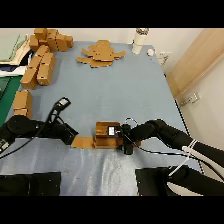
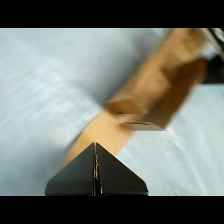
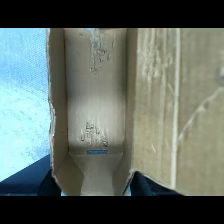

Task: Fold the box.

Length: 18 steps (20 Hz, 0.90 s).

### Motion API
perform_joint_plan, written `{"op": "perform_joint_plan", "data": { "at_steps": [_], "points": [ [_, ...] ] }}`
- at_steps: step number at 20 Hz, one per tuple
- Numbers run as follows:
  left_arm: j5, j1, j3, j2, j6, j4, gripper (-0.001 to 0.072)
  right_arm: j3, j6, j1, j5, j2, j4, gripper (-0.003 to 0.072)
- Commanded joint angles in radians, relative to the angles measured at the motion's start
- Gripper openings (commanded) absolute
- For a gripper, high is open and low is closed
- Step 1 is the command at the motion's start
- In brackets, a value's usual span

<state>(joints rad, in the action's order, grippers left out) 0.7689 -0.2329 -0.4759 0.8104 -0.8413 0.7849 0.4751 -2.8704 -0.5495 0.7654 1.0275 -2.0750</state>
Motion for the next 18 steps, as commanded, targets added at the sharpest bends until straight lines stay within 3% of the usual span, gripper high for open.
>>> {"op": "perform_joint_plan", "data": {
  "at_steps": [1, 5, 10, 15, 18],
  "points": [
    [0.043, 0.130, 0.000, -0.056, -0.505, 0.263, 0.0010, 0.000, 0.001, -0.001, 0.000, 0.000, 0.000, 0.0516],
    [0.138, 0.178, 0.000, 0.064, -0.485, 0.228, 0.0010, 0.000, 0.001, -0.001, 0.000, 0.000, 0.000, 0.0515],
    [0.112, 0.124, 0.000, 0.220, -0.381, 0.088, 0.0008, 0.000, 0.001, -0.001, 0.000, 0.000, 0.000, 0.0515],
    [0.122, 0.108, 0.008, 0.275, -0.153, -0.191, 0.0006, 0.000, 0.001, -0.001, 0.000, 0.000, 0.000, 0.0515],
    [0.122, 0.109, 0.043, 0.299, -0.086, -0.233, 0.0006, 0.000, 0.001, -0.001, 0.000, 0.000, 0.000, 0.0515]
  ]
}}
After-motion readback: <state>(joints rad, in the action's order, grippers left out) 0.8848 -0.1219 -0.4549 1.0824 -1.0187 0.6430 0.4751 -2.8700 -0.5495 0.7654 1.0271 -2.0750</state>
